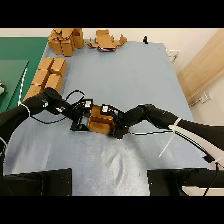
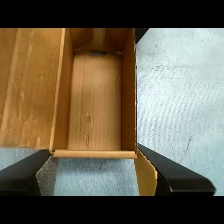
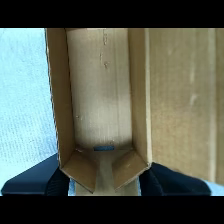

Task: Fold the box.

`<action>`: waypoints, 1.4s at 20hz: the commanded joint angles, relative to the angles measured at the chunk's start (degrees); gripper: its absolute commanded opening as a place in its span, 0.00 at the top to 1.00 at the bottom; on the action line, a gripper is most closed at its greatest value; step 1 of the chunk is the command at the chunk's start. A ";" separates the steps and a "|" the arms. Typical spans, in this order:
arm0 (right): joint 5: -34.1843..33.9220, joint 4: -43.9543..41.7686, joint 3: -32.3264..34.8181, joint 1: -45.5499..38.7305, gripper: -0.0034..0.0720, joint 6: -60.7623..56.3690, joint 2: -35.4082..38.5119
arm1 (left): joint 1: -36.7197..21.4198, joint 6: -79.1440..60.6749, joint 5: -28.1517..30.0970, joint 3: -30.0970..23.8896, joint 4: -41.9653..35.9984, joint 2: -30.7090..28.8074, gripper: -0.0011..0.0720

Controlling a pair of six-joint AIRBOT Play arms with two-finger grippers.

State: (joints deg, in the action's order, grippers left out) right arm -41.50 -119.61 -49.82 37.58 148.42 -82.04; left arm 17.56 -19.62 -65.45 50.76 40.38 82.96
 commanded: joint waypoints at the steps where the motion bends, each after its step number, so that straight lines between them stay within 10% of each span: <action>1: 0.26 0.02 0.02 0.04 0.94 0.00 -0.04 | 0.33 0.02 0.81 0.02 0.57 0.20 0.05; 8: 0.24 0.09 0.02 0.00 0.94 0.02 -0.04 | 1.97 0.00 2.10 0.00 0.66 1.55 0.05; 13: 0.24 0.33 0.02 0.00 0.94 0.02 -0.04 | 2.10 -0.09 1.42 -0.02 1.22 1.55 0.76; 15: 0.13 0.74 0.02 -0.02 0.91 -0.07 0.02 | 2.08 -0.07 1.40 -0.02 2.08 1.55 0.76; 18: -1.09 2.10 0.02 -0.42 0.20 -3.85 1.16 | 2.08 -0.04 1.42 -0.02 2.10 1.55 0.76; 28: -9.92 6.14 0.02 -7.23 0.00 -11.30 10.80 | 2.05 0.13 2.58 -0.02 2.14 1.55 0.76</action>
State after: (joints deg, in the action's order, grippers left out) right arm -50.78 -113.21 -49.71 32.58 138.82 -74.11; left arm 19.66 -19.55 -63.57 50.76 42.44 84.51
